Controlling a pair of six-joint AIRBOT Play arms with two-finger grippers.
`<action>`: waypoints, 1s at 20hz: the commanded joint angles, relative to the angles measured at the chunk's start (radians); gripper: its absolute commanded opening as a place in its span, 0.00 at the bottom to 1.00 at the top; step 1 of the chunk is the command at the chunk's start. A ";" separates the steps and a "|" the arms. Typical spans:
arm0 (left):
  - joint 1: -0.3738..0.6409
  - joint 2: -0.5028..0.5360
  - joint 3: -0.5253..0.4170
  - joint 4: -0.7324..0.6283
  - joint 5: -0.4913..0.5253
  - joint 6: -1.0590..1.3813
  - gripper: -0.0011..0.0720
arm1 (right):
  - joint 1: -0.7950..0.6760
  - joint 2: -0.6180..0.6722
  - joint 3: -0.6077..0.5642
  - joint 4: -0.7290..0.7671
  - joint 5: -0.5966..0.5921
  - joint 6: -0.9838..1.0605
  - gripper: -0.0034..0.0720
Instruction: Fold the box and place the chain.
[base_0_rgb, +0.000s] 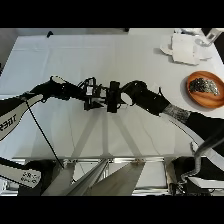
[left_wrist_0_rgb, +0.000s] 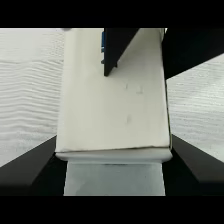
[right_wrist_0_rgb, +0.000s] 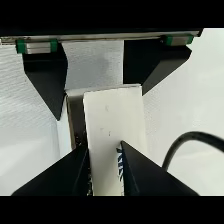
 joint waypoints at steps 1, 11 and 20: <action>0.000 0.000 0.000 0.000 0.000 0.000 0.23 | 0.001 -0.002 0.000 0.036 0.042 0.000 0.55; 0.000 0.000 0.000 0.000 0.000 0.000 0.23 | -0.003 0.101 0.000 0.010 0.087 0.000 0.64; 0.000 0.000 0.000 0.000 0.000 0.000 0.23 | -0.126 0.058 0.027 0.578 0.050 0.189 0.06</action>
